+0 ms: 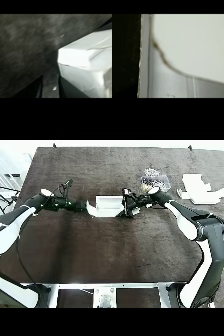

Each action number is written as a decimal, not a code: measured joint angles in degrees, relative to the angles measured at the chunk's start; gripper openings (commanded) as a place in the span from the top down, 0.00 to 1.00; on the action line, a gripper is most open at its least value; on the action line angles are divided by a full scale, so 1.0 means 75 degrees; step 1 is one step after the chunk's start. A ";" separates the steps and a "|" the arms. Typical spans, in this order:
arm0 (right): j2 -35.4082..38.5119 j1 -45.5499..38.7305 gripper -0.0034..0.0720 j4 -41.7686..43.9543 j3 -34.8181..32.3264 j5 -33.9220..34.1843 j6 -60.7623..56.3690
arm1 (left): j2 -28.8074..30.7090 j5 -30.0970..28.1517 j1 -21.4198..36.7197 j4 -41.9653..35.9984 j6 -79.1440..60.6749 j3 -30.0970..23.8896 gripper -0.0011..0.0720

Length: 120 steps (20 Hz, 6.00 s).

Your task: Fold the box and place the chain.

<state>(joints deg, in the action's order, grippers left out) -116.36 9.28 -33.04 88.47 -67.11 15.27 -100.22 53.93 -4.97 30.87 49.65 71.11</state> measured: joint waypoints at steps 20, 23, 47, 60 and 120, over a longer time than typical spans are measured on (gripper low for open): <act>0.0000 0.0000 0.28 0.0000 0.0000 -0.0003 0.0000 | -0.0009 0.0909 -0.0052 -0.0766 -0.0221 0.0254 0.41; 0.0000 0.0000 0.28 0.0000 0.0000 -0.0003 0.0003 | -0.0009 0.0938 -0.0052 -0.0871 -0.0166 0.0254 0.41; 0.0000 0.0000 0.28 0.0000 0.0000 -0.0003 0.0000 | -0.0009 0.0379 -0.1367 0.2034 0.3928 0.1346 0.41; 0.0000 0.0000 0.28 0.0000 0.0000 0.0000 -0.0003 | -0.0204 -0.0102 -0.2020 0.3421 0.6047 0.1856 0.41; 0.0000 0.0003 0.28 -0.0003 0.0000 -0.0006 0.0003 | -0.2139 0.4383 -0.2672 0.6467 0.7373 0.5960 0.38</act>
<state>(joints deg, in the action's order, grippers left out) -116.36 9.30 -33.06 88.47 -67.16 15.29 -116.27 86.80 -25.02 79.37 104.95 115.81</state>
